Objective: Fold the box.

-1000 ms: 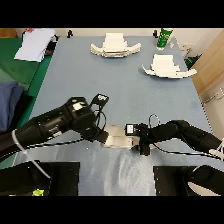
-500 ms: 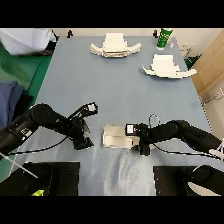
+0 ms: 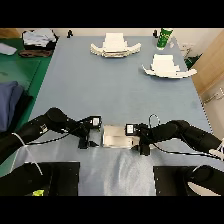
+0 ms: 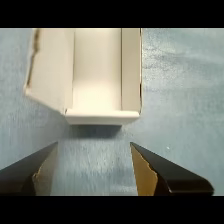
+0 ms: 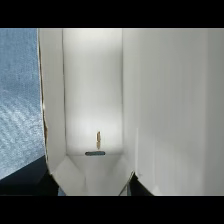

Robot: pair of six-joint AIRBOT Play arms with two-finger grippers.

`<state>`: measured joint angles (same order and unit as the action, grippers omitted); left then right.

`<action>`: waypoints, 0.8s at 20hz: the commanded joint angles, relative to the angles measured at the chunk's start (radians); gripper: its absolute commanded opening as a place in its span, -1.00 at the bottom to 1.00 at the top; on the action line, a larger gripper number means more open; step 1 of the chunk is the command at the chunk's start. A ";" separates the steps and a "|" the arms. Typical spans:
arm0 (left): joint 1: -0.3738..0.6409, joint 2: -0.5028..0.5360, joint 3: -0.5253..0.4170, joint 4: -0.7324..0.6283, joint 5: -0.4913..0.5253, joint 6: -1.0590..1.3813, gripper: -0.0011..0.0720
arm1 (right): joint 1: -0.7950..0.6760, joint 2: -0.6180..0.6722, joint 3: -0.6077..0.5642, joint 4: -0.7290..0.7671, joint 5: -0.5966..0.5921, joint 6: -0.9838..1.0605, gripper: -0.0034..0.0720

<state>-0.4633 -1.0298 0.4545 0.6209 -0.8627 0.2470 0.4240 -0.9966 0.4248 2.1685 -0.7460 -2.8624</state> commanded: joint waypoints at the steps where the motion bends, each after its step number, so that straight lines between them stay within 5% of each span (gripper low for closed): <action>1: -0.060 -0.068 -0.005 -0.102 0.102 0.111 0.93 | 0.000 0.000 0.000 0.000 0.000 0.000 0.45; 16: -0.098 -0.082 -0.024 -0.150 0.087 0.040 0.93 | 0.000 0.000 0.000 0.000 0.000 0.000 0.45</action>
<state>-0.5610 -1.1114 0.4412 0.4690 -0.7681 0.3252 0.4240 -0.9966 0.4248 2.1685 -0.7460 -2.8620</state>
